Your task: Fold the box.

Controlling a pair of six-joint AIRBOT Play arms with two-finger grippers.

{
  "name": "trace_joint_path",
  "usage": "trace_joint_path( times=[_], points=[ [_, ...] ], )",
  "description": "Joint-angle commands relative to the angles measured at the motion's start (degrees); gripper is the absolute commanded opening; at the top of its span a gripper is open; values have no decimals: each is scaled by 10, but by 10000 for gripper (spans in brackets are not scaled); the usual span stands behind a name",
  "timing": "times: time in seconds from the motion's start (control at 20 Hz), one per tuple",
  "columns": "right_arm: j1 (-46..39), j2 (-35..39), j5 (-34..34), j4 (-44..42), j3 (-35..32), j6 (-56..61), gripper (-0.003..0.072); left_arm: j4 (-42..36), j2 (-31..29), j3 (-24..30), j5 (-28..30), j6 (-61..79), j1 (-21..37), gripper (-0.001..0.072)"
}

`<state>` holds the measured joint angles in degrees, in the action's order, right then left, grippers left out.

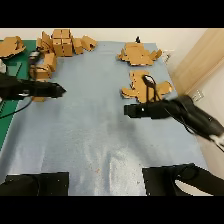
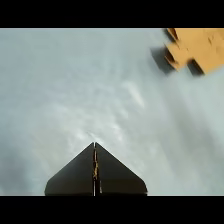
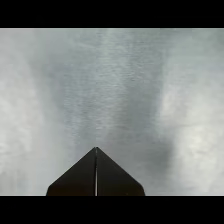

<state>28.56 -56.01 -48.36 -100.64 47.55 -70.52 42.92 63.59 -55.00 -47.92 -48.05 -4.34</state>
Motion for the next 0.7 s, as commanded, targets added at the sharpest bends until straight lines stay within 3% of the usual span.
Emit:
trace_joint_path(
  times=[0.0, 0.15, 0.3, 0.5, 0.65],
  points=[
    [0, -127, -117, 35, 134, -69, 3, 125, 15, -35, -33, -166, -137, 9],
    [0, -167, -121, 20, 161, -94, 3, 122, 49, -48, -47, -191, -184, 8],
    [0, -173, -121, 20, 161, -119, 3, 111, 68, -49, -59, -200, -184, 8],
    [0, -171, -128, 16, 161, -120, 3, 111, 79, -50, -119, -210, -184, 10],
    [0, -171, -139, 16, 161, -120, 3, 111, 78, -50, -121, -209, -184, 11]
  ],
)
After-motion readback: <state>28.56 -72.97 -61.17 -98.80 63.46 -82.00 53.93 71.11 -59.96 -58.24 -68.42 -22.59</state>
